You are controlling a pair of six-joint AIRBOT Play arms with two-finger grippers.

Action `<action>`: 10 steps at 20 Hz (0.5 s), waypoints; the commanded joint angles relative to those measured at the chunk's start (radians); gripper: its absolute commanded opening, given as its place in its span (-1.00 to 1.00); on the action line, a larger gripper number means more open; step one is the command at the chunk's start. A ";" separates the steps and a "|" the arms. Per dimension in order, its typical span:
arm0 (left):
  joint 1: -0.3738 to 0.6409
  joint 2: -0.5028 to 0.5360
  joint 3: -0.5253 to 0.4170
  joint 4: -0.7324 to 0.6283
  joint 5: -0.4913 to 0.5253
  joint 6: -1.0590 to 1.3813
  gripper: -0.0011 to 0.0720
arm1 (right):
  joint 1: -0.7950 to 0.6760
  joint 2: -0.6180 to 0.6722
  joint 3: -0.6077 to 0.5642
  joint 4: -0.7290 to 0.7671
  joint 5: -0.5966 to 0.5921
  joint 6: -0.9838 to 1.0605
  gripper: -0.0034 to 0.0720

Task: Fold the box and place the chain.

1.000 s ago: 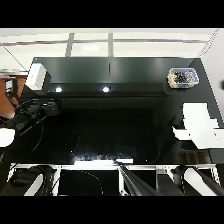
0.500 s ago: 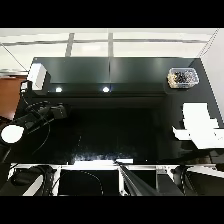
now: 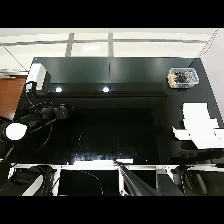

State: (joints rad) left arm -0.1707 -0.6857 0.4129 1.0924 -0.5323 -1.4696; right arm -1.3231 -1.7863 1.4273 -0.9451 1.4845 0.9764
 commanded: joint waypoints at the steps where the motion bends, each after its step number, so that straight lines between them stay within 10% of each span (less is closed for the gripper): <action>1: 0.000 -0.010 0.000 -0.009 -0.001 0.000 0.95 | 0.037 -0.040 0.020 0.072 0.062 -0.047 0.93; 7: 0.000 -0.010 0.000 -0.009 -0.005 0.000 0.95 | 0.103 -0.032 0.015 -0.010 0.105 -0.011 0.92; 10: 0.000 -0.010 0.000 -0.009 -0.024 0.000 0.95 | 0.132 -0.016 0.010 -0.006 0.103 -0.011 0.33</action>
State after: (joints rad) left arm -0.1707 -0.6952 0.4129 1.0836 -0.5396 -1.4696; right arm -1.2201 -1.8126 1.4410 -0.9310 1.5791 0.9585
